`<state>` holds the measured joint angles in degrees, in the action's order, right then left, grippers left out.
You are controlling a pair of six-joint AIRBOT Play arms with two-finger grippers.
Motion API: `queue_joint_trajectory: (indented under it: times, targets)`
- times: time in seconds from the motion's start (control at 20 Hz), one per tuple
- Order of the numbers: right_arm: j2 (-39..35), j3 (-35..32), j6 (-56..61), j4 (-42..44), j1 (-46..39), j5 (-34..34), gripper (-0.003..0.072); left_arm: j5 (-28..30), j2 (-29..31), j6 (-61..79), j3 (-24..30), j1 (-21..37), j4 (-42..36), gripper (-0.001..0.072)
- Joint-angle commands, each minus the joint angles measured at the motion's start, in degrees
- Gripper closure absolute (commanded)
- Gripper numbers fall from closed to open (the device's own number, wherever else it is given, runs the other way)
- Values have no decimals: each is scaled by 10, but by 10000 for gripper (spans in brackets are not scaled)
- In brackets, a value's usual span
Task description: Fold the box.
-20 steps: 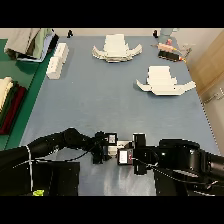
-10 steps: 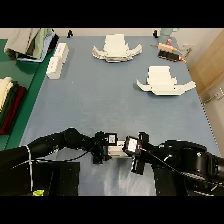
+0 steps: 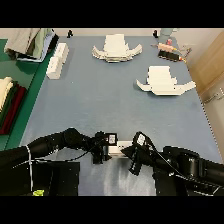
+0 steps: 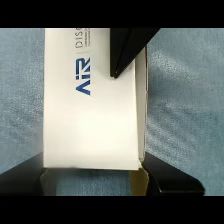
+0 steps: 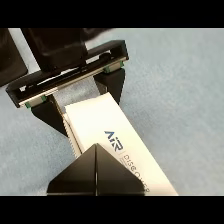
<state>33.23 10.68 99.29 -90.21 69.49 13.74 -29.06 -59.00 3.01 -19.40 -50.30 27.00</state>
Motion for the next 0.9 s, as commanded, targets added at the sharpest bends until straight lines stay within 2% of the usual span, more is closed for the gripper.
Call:
queue_joint_trajectory:
  times: [0.0, 0.4, 0.65, 0.85]
  targets:
    - [1, -21, 14, 34, 2, -7, 684, 0, 0, 0, 0, 0, 0, 239]
    - [37, -25, 14, 56, 2, -13, 684, 0, 0, 0, 0, 0, 0, 239]
    - [1, -21, 14, 51, 2, -12, 684, 0, 0, 0, 0, 0, 0, 239]
    - [-46, -3, 14, -2, -7, -12, 683, 0, 0, 0, 0, 0, 0, 239]
